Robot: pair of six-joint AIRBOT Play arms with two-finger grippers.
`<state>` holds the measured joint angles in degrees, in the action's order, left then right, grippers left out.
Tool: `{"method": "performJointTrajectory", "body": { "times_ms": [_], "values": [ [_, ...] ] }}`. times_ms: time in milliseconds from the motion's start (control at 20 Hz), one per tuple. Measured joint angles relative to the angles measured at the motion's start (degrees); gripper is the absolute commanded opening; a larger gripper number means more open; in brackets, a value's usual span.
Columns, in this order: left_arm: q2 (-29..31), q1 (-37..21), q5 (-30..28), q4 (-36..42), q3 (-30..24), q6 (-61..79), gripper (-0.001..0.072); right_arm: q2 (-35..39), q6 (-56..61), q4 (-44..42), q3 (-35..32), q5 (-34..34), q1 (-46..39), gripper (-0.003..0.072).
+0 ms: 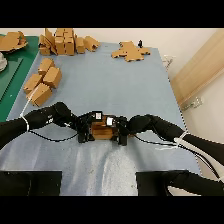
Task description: Fold the box.
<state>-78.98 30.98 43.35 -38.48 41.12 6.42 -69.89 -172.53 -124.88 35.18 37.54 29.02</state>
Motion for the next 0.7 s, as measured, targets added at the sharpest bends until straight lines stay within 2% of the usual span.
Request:
{"method": "performJointTrajectory", "body": {
  "times_ms": [150, 200, 250, 300, 700],
  "values": [
    [0.0, -0.1, 0.2, -0.1, 0.0, -0.4, 0.0452, 0.0, 0.0, 0.1, 0.0, 0.0, 0.0, 0.0558],
    [0.0, -0.2, 0.3, -0.3, 0.0, -0.8, 0.0478, 0.0, 0.0, 0.1, 0.0, 0.0, 0.0, 0.0558],
    [0.0, -0.2, 0.3, -0.5, 0.0, -1.1, 0.0640, 0.0, 0.0, 0.2, 0.0, 0.0, 0.0, 0.0558],
    [0.0, -0.3, 0.7, -0.6, 0.0, -1.3, 0.0698, 0.0, 0.0, 0.2, 0.0, 0.0, 0.0, 0.0558],
    [0.0, -1.1, 1.3, -1.7, 0.0, -2.7, 0.0698, 0.0, 0.0, 0.2, 0.0, 0.0, 0.0, 0.0558]
  ]
}}
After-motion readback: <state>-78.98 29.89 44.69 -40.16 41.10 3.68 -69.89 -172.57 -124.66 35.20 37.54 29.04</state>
